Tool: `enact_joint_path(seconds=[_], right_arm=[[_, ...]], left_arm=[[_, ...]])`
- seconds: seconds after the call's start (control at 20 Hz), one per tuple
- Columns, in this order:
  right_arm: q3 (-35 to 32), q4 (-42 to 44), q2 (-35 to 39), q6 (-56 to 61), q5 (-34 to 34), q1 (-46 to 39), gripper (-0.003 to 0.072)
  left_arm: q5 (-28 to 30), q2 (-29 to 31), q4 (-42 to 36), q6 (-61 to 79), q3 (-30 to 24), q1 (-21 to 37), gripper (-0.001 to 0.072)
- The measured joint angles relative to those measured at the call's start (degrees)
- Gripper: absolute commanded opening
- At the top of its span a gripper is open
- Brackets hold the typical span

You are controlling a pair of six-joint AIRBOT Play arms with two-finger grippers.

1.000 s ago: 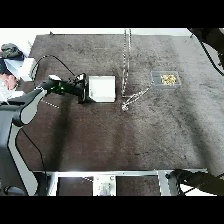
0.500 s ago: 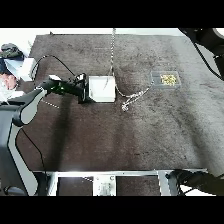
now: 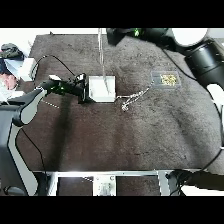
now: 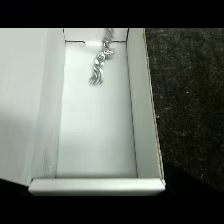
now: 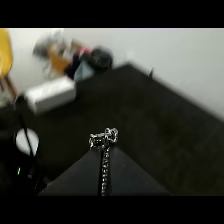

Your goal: Fold the box and place the chain.

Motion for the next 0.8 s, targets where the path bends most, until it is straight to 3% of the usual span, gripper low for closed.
enact_joint_path(seconds=[0.05,0.1,0.15,0.45,0.6,0.8], right_arm=[[-0.2,-1.6,-1.3,1.7,2.7,0.0,0.0019],[-0.4,-2.9,-2.7,3.1,5.0,0.0,0.0201],[-0.5,-3.9,-4.0,3.9,6.8,0.0,0.0329],[-0.8,-9.9,-8.7,8.0,13.7,-4.7,0.0325],[-1.4,-11.7,-9.6,8.3,20.5,-10.0,0.0325],[-5.1,-12.7,-12.9,1.4,25.7,-15.1,0.0325]], left_arm=[[0.0,0.0,0.0,0.0,0.0,0.0,0.0461],[0.0,0.0,0.0,0.0,0.0,0.0,0.0462],[0.0,0.0,0.0,0.0,0.0,0.0,0.0462],[0.0,0.0,0.0,0.0,0.0,0.0,0.0462],[0.0,0.0,0.0,0.0,0.0,0.0,0.0462],[0.0,0.0,0.0,0.0,0.0,0.0,0.0461]])
